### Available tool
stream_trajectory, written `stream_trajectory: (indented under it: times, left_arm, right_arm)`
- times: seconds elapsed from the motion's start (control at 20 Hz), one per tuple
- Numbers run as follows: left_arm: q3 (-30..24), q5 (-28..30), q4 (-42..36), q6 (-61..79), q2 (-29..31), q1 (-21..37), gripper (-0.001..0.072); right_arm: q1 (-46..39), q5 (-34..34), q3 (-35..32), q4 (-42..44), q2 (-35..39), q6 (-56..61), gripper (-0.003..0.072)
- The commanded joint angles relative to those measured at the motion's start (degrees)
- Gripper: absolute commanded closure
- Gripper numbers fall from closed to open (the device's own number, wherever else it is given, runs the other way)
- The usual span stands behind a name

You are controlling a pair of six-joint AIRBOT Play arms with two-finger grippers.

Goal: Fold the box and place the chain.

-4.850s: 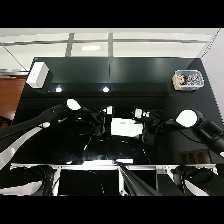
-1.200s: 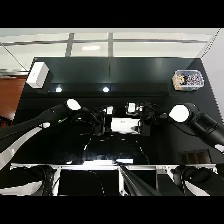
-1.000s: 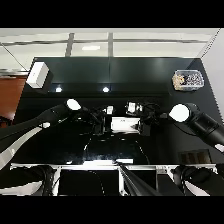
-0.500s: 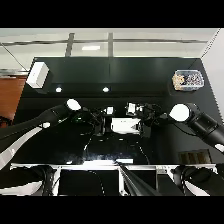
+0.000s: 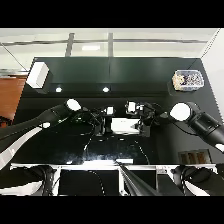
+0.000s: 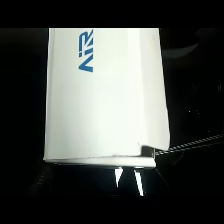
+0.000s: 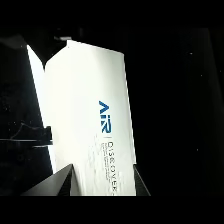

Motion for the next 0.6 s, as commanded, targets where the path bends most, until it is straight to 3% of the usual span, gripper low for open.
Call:
stream_trajectory:
  times: [0.0,0.55]
  left_arm:
    - [0.0,0.2,0.0,0.0,0.0,0.0,0.0243]
    - [0.0,0.1,0.0,0.0,0.0,0.0,0.0243]
  right_arm:
    - [0.0,0.0,0.2,0.2,0.0,0.1,0.0269]
    - [0.0,-3.7,0.2,-0.5,0.0,0.7,0.0269]
